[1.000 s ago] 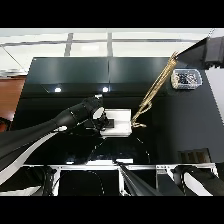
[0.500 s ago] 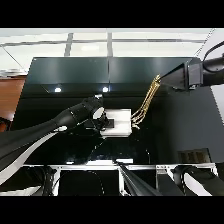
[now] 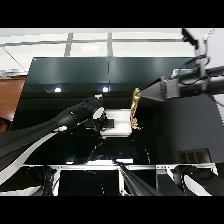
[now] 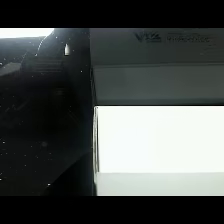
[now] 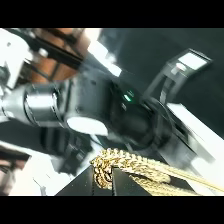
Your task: Fold the box and place the chain.
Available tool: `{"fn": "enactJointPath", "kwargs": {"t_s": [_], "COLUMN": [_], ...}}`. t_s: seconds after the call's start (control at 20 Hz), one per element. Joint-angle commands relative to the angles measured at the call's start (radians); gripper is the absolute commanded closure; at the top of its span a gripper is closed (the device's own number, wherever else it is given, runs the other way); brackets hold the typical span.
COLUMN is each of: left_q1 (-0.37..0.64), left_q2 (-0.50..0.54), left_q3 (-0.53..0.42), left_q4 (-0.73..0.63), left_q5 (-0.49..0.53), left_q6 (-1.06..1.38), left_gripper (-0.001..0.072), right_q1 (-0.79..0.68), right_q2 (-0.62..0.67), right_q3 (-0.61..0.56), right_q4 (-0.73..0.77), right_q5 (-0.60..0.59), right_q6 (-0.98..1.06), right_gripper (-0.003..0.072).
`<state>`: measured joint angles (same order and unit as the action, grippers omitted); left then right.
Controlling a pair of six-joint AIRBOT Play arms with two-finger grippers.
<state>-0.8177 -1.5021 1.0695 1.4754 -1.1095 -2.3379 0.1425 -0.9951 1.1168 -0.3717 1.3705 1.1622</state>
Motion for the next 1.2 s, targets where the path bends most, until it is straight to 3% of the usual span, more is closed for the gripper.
{"fn": "enactJointPath", "kwargs": {"t_s": [0.0,0.2,0.4,0.55,0.6,0.65,0.75,0.85,0.95,1.05,1.15], "left_q1": [0.000,0.000,0.000,0.000,0.000,0.000,0.000,0.000,0.000,0.000,0.000], "left_q2": [0.000,0.000,0.000,0.000,0.000,0.000,0.000,0.000,0.000,0.000,0.000], "left_q3": [0.001,0.001,0.001,0.001,0.001,0.001,0.001,0.001,0.001,0.001,0.001], "left_q4": [0.000,0.000,0.000,0.000,0.000,0.000,0.000,0.000,0.000,0.000,0.000], "left_q5": [0.000,0.000,0.000,0.000,0.000,-0.001,-0.001,-0.002,-0.003,-0.002,-0.003], "left_q6": [0.000,0.000,0.000,0.000,0.000,0.000,0.000,0.000,0.000,0.000,0.000], "left_gripper": [0.0680,0.0680,0.0680,0.0680,0.0680,0.0680,0.0680,0.0680,0.0680,0.0680,0.0680], "right_q1": [0.093,0.131,0.174,0.198,0.199,0.188,0.121,0.030,-0.007,0.004,0.043], "right_q2": [-0.001,-0.002,-0.002,-0.020,-0.023,-0.023,-0.022,-0.021,-0.022,-0.023,-0.026], "right_q3": [-0.111,-0.280,-0.473,-0.513,-0.513,-0.510,-0.475,-0.442,-0.453,-0.496,-0.539], "right_q4": [0.042,-0.035,-0.064,-0.122,-0.136,-0.145,-0.212,-0.385,-0.604,-0.706,-0.695], "right_q5": [-0.199,-0.279,-0.510,-0.527,-0.526,-0.521,-0.401,-0.260,-0.213,-0.316,-0.462], "right_q6": [-0.008,0.020,0.097,0.094,0.094,0.083,0.007,-0.090,-0.194,-0.302,-0.513], "right_gripper": [0.0677,0.0675,0.0670,0.0662,0.0478,0.0240,0.0238,0.0244,0.0241,-0.0034,-0.0034]}}
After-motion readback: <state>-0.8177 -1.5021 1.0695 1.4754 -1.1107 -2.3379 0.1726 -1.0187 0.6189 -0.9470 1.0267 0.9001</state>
